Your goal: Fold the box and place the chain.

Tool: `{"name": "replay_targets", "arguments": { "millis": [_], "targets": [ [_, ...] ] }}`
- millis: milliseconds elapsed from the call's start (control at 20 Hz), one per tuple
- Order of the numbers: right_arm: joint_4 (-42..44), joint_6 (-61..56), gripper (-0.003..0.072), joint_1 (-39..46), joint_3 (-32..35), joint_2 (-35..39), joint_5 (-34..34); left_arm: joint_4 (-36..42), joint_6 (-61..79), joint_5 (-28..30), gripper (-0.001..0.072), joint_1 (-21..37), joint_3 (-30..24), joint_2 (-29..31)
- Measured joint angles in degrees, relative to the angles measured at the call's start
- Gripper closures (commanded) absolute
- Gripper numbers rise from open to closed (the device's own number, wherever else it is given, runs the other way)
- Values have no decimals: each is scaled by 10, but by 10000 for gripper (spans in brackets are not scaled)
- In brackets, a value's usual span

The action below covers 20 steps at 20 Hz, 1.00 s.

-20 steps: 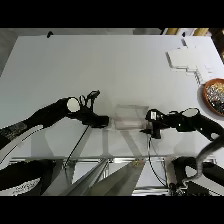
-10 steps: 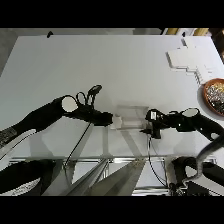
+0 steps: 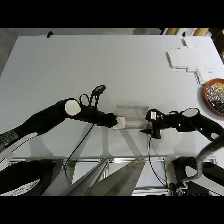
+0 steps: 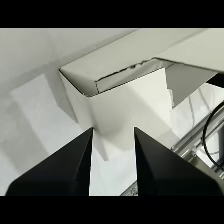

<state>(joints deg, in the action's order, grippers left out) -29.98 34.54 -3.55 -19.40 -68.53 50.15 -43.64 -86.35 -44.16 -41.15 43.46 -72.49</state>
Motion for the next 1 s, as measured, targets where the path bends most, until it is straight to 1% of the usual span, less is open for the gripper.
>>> {"name": "replay_targets", "arguments": {
  "millis": [200, 250, 300, 800, 1000],
  "targets": [
    [0, 0, 276, 0, 0, 0, 0, -14, -2, 3, 411, -17, 25, -22],
    [0, 0, 276, 0, 0, 0, 0, -23, -6, 1, 376, -21, 34, -29],
    [0, 0, 276, 0, 0, 0, 0, -31, -11, -3, 310, -26, 42, -34],
    [0, 0, 276, 0, 0, 0, 0, -169, -162, -31, 311, -52, 87, -54],
    [0, 0, 276, 0, 0, 0, 0, -212, -206, -60, 311, -63, 124, -79]
  ]
}}
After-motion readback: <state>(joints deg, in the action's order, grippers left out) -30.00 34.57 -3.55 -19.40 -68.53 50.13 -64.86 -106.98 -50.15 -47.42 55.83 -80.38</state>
